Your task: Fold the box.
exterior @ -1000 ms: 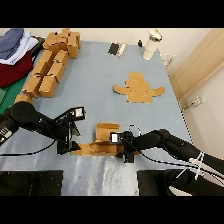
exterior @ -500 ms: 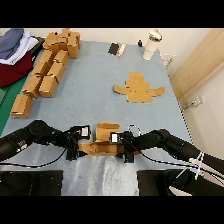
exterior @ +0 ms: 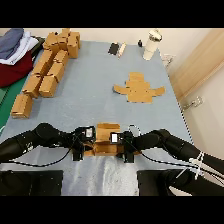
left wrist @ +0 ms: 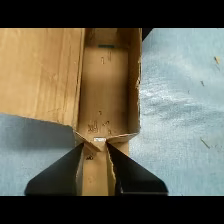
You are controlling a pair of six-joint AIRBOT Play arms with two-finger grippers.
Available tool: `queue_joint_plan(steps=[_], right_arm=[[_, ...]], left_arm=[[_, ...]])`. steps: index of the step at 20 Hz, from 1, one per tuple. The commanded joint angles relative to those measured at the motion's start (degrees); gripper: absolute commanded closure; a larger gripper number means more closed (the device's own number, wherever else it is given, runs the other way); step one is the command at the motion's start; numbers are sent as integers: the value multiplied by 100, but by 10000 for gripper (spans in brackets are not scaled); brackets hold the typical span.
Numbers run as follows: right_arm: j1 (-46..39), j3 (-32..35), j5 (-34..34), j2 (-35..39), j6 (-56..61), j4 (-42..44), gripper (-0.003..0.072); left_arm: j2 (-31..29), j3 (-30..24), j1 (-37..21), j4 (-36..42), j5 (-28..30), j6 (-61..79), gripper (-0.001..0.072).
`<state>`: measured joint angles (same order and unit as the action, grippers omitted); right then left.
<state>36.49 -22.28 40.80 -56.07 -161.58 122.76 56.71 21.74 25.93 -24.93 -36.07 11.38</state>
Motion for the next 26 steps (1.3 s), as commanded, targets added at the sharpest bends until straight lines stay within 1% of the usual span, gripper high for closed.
queue_joint_plan(steps=[1, 4, 9, 11, 12, 13, 14, 19, 21, 22, 23, 26], right_arm=[[2, 2, 0, -2, 0, 0, 300], [2, 4, 0, -2, 0, 0, 300], [2, 2, 0, -2, 0, 0, 300], [2, 2, 0, -2, 0, 0, 300], [2, 2, 0, -2, 0, 0, 300], [2, 2, 0, -2, 0, 0, 300], [2, 4, 0, -2, 0, 0, 300], [2, 2, 0, -2, 0, 0, 300], [2, 2, 0, -2, 0, 0, 300], [2, 4, 0, -2, 0, 0, 300], [2, 2, 0, -2, 0, 0, 300], [2, 4, 0, -2, 0, 0, 300]], left_arm=[[48, -2, 170, 247, 118, 352, 678], [208, -2, 334, 380, 44, 407, 678], [356, -2, 610, 1045, 306, 879, 676], [354, -2, 623, 1082, 310, 868, 674], [354, -2, 623, 1078, 313, 855, 576], [354, -2, 623, 1082, 304, 855, 339], [354, -2, 623, 1080, 304, 852, 242], [352, -4, 605, 1001, 306, 699, 242], [321, -4, 525, 529, 297, 114, 257], [243, -2, 428, 140, 289, -463, 526], [101, -2, 323, -369, 262, -984, 697], [-713, 96, 76, -1722, 55, -3495, 697]])
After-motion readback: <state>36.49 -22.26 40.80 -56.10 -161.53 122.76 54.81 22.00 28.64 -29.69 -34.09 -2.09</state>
